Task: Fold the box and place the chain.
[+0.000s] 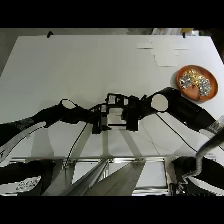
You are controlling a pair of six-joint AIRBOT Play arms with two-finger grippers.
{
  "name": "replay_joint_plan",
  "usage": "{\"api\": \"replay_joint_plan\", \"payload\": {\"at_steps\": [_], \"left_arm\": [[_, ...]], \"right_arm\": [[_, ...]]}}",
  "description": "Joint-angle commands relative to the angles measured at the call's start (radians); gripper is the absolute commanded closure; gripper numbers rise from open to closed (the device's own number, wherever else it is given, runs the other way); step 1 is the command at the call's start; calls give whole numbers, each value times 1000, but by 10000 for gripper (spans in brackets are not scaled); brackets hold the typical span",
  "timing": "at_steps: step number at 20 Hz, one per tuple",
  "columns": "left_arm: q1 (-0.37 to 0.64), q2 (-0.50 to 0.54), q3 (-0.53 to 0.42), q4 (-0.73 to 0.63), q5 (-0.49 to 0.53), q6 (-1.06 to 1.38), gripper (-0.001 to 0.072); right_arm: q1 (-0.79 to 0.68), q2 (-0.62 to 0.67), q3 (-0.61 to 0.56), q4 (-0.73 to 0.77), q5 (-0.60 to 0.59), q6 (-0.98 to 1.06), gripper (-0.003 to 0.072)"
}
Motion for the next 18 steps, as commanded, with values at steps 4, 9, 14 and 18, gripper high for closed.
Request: {"api": "replay_joint_plan", "payload": {"at_steps": [4,9,14,18], "left_arm": [[0,1,0,0,0,0,488],[0,1,0,0,0,0,488],[0,1,0,0,0,0,488],[0,1,0,0,0,0,488]], "right_arm": [[0,0,-35,48,-33,-2,606],[0,0,-69,51,-35,-1,605],[0,1,-69,63,-25,-1,564],[0,24,-68,66,-15,-1,480]]}}
